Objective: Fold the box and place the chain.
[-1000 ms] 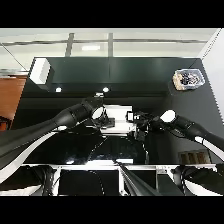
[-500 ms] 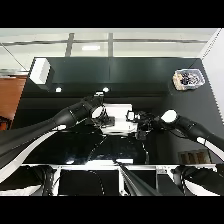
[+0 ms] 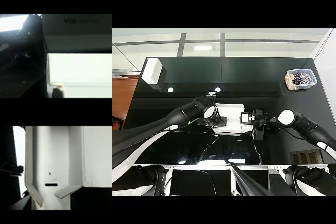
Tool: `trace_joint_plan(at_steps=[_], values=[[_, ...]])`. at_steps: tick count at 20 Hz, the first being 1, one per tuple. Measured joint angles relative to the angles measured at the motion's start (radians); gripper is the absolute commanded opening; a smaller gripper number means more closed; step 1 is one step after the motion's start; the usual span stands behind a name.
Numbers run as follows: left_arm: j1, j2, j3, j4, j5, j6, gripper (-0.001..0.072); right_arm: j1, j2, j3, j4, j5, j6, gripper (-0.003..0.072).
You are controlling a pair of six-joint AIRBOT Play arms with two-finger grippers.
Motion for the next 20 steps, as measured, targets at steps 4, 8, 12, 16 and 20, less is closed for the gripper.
trace_joint_plan(at_steps=[4, 8, 12, 16, 20], values=[[0.0, 0.0, 0.0, 0.0, -0.003, 0.003, 0.0026, 0.0, 0.003, 0.0, 0.068, 0.0, -0.019, 0.0221], [0.0, 0.0, 0.0, 0.0, -0.004, 0.006, 0.0027, 0.001, -0.007, 0.0, 0.143, -0.002, -0.037, 0.0182], [0.0, 0.0, 0.0, 0.0, -0.007, 0.006, 0.0027, 0.008, -0.046, -0.001, 0.263, -0.011, -0.042, 0.0182], [0.0, 0.0, 0.0, -0.005, -0.002, 0.006, 0.0027, 0.016, -0.085, -0.002, 0.32, -0.014, -0.042, 0.0026], [0.0, 0.0, 0.0, -0.005, -0.005, 0.006, 0.0027, 0.017, -0.098, -0.002, 0.338, -0.023, -0.034, 0.0184]])
